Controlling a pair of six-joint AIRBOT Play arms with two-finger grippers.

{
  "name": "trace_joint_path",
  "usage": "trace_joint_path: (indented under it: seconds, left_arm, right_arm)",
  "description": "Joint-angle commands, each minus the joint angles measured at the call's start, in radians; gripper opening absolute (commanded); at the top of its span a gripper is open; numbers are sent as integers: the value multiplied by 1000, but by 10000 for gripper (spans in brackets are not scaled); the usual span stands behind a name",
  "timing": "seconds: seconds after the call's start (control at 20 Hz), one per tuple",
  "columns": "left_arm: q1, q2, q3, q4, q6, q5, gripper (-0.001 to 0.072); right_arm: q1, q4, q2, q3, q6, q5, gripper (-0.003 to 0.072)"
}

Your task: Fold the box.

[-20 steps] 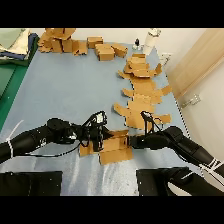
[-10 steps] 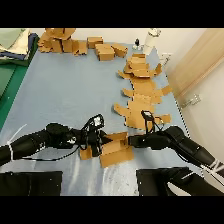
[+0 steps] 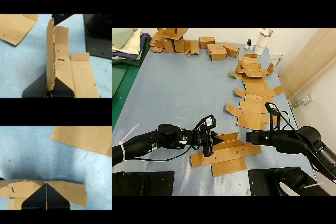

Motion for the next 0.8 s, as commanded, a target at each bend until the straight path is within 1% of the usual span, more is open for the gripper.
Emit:
trace_joint_path:
  seconds: [0.0,0.1,0.15,0.25,0.35,0.45,0.6,0.75]
  left_arm:
    - [-3,0,1,-16,42,0,13]
    - [-21,1,6,-17,95,60,12]
    - [-23,1,15,-17,109,66,13]
    - [-22,1,39,-16,141,36,13]
    - [-26,0,55,-10,193,58,13]
    - [-26,0,55,19,189,96,13]
    - [-35,1,55,67,187,99,13]
    - [-70,0,55,108,151,111,13]
  right_arm:
    - [0,-43,3,5,17,11,4]
    - [0,-55,-25,5,17,38,4]
    - [0,-58,-38,5,17,46,4]
    - [0,-58,-63,5,17,68,4]
    - [0,-59,-86,5,16,109,4]
    - [0,-59,-95,5,16,139,4]
    - [0,-77,-96,5,16,157,4]
    - [0,-106,-99,5,16,161,4]
